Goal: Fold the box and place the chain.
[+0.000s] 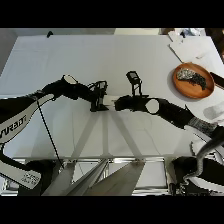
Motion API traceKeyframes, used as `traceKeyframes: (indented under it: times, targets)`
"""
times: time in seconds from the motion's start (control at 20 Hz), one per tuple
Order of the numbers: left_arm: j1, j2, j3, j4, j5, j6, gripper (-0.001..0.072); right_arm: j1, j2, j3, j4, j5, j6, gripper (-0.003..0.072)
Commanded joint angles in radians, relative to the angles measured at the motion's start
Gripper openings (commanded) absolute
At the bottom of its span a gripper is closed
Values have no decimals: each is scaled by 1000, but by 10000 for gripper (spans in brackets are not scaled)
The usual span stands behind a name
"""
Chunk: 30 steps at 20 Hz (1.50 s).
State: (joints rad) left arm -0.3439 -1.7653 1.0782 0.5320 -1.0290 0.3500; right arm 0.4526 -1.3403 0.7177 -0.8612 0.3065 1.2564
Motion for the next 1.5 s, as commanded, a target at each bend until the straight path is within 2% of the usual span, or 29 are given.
traceKeyframes:
  times: [0.0, 0.3, 0.5, 0.6, 0.7, 0.95, 1.25, 1.45]
  targets:
    - [0, 0, 0, 0, 0, 1, 276, 1, -8, -19, 1, 8, 0, 8]
    - [0, 0, 0, 0, 0, 1, 276, 1, 59, -19, 1, -42, 0, 10]
    - [0, 0, 0, 0, 0, 1, 276, 0, 212, -18, -56, -136, 0, 11]
    - [0, 0, 0, 0, 0, 1, 276, -23, 302, -18, -130, -124, 0, 12]
    - [0, 0, 0, 0, 0, 1, 276, -73, 394, -18, -222, -68, 0, 12]
    - [0, 0, 0, 0, 0, 1, 276, -323, 556, -18, -420, 189, 4, 11]
    - [0, 0, 0, 0, 0, 1, 276, -718, 569, -18, -523, 391, 64, 12]
    - [0, 0, 0, 0, -6, 1, 276, -877, 569, -18, -524, 525, 63, 12]
